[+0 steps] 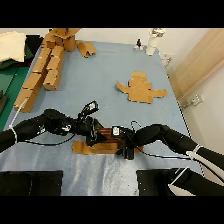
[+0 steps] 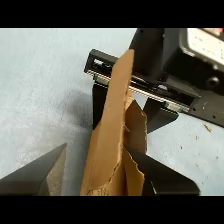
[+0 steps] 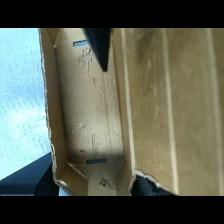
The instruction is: Fold the box.
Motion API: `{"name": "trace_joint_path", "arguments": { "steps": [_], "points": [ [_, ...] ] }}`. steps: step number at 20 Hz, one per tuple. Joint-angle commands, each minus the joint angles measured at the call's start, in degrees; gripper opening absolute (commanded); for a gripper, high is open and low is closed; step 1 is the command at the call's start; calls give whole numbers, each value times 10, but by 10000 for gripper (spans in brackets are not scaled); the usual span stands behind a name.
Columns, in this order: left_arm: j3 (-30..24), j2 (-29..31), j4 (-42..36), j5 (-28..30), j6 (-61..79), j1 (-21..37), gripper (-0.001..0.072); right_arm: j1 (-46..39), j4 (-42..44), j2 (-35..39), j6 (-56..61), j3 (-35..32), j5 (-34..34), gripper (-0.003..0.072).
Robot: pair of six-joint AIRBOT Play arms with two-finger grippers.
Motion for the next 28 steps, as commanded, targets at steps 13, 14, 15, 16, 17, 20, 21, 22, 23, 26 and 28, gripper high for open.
{"name": "trace_joint_path", "arguments": {
  "steps": [13,14,15,16,17,20,21,22,23,26,28],
  "points": [
    [-10,207,356,-179,-807,-23,10,0,0,0,0,0,-5,513],
    [-13,205,311,-130,-803,-50,10,0,0,0,0,0,-5,513],
    [-13,198,287,-73,-803,-75,10,0,0,0,0,0,-5,513],
    [-12,185,264,-16,-808,-90,11,0,0,0,0,0,-5,513],
    [-9,165,246,19,-809,-91,11,0,0,0,0,0,-5,512],
    [22,96,242,75,-806,-89,11,0,0,0,0,0,-5,513],
    [38,74,243,90,-802,-88,11,0,0,0,0,0,-5,513],
    [53,57,244,102,-802,-84,11,0,0,0,0,0,-5,512],
    [70,39,245,109,-802,-76,10,0,0,0,0,0,-5,513],
    [104,-6,254,104,-803,-54,11,0,0,0,0,0,-6,513],
    [111,-35,275,76,-808,-54,10,0,0,0,0,0,-5,513]
  ]
}}
